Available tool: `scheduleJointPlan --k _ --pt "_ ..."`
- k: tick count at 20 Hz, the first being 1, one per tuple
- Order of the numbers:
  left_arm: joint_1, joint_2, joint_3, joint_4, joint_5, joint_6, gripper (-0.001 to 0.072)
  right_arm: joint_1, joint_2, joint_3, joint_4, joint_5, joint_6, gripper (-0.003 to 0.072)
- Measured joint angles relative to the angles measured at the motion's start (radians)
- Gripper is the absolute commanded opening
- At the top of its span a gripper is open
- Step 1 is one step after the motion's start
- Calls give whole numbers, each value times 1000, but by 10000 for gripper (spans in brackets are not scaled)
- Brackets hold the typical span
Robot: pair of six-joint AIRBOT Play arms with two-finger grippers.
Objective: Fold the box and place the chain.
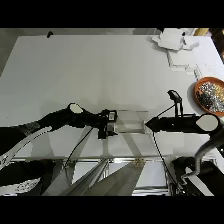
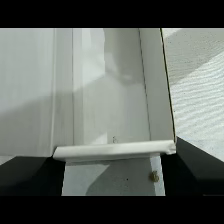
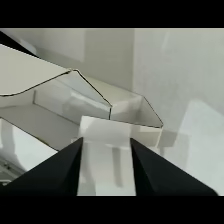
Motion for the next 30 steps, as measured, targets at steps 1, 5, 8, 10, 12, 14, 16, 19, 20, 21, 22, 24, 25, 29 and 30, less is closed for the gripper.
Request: scheduleJointPlan --k 1,5,8,10,12,14,16,19,20,21,22,24,25,29,30 --pt "0 0 0 0 0 0 271 29 -13 7 -32 -6 38 410" --pt "0 0 0 0 -1 1 271 119 -54 24 -120 -42 151 409" --pt "0 0 0 0 -1 0 271 154 -67 54 -137 -52 183 409" --pt "0 0 0 0 0 0 271 165 -69 85 -138 -48 192 405" --pt "0 0 0 0 0 0 271 169 -68 117 -166 -33 199 394" --pt "0 0 0 0 0 0 271 160 -58 135 -191 -3 202 369" --pt "0 0 0 0 0 0 271 125 -45 145 -207 34 203 267" --pt "0 0 0 0 0 0 271 21 -23 151 -222 104 178 243" --pt "0 0 0 0 0 0 271 -18 -17 152 -224 127 164 197" --pt "0 0 0 0 0 0 271 -63 -13 151 -227 148 150 151" --pt "0 0 0 0 0 0 271 -108 -10 145 -228 166 133 152" --pt "0 0 0 0 0 0 271 -181 -8 117 -229 180 111 151" --pt "0 0 0 0 0 0 271 -206 -9 95 -222 175 103 156" --pt "0 0 0 0 -1 0 271 -256 -43 -17 -88 113 17 203" --pt "0 0 0 0 -1 0 271 -262 -58 -39 -39 94 -11 212"
